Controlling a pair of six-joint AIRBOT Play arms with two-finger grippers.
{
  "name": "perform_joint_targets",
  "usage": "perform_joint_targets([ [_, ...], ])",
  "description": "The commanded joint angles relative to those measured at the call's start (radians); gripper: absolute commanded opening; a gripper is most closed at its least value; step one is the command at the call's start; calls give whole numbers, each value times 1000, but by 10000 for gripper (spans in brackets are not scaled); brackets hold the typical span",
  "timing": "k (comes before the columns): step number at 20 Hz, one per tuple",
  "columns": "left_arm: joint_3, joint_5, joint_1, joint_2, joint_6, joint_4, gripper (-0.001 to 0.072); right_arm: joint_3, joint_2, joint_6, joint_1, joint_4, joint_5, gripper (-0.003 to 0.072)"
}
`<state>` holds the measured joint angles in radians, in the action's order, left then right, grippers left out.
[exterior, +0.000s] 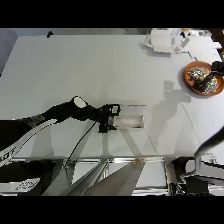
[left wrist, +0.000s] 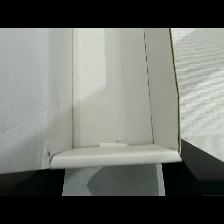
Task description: Fold the box and place the chain.
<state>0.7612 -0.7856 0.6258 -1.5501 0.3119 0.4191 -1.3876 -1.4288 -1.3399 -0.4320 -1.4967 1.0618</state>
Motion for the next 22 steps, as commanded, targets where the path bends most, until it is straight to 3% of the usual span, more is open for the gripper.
perform_joint_targets([
  [1,0,0,-1,0,0,0,144,0,21,85,1,125,72,16],
  [5,0,0,-1,0,0,0,144,0,-7,85,1,105,12,16],
  [11,0,0,-1,0,0,0,144,0,-191,-6,0,100,-112,22],
  [14,0,0,-1,0,0,0,144,0,-254,-74,1,90,-142,186],
  [22,0,0,-1,0,0,0,144,0,-269,-74,0,76,-113,178],
])
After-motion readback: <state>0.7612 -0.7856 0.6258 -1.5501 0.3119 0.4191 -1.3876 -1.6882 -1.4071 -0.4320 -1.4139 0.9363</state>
